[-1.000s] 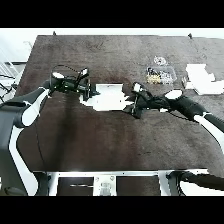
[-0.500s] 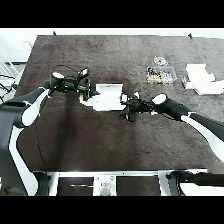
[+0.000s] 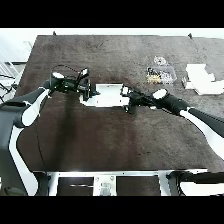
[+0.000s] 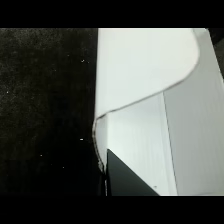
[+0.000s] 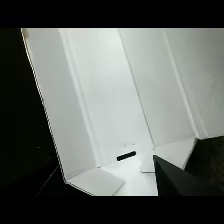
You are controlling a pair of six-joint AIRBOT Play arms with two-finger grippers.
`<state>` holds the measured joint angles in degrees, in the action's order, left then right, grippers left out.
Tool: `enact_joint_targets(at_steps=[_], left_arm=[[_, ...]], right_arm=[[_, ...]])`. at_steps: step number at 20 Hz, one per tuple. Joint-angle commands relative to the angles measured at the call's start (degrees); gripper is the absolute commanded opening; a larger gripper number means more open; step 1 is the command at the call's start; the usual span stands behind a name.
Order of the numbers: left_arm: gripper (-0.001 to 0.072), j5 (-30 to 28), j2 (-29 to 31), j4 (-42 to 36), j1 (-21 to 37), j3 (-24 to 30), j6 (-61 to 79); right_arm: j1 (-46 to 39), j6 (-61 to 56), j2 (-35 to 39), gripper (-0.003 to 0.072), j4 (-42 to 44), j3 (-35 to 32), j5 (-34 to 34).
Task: Fold the box and place the chain.
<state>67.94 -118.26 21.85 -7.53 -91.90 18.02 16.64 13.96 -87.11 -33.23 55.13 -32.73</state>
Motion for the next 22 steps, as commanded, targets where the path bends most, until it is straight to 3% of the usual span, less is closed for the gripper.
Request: enact_joint_targets(at_steps=[1, 11, 19, 22], left_arm=[[0.002, 0.0, -0.02, 0.0, 0.02, -0.07, 0.02], [0.002, -0.02, -0.02, 0.02, 0.02, -0.07, 0.02], [0.002, 0.02, -0.02, 0.02, 0.02, -0.07, 0.02], [0.002, 0.02, -0.02, 0.0, 0.02, -0.07, 0.02]], right_arm=[[-1.09, 0.07, -0.11, 0.0649, 0.9, 1.97, 0.31], [-3.34, 1.73, -3.85, 0.0649, 0.81, 6.69, -4.83], [-7.5, 1.77, -11.06, 0.0649, 0.61, 15.82, -18.64], [-9.09, 1.75, -15.98, 0.0649, 0.68, 21.07, -27.36]])
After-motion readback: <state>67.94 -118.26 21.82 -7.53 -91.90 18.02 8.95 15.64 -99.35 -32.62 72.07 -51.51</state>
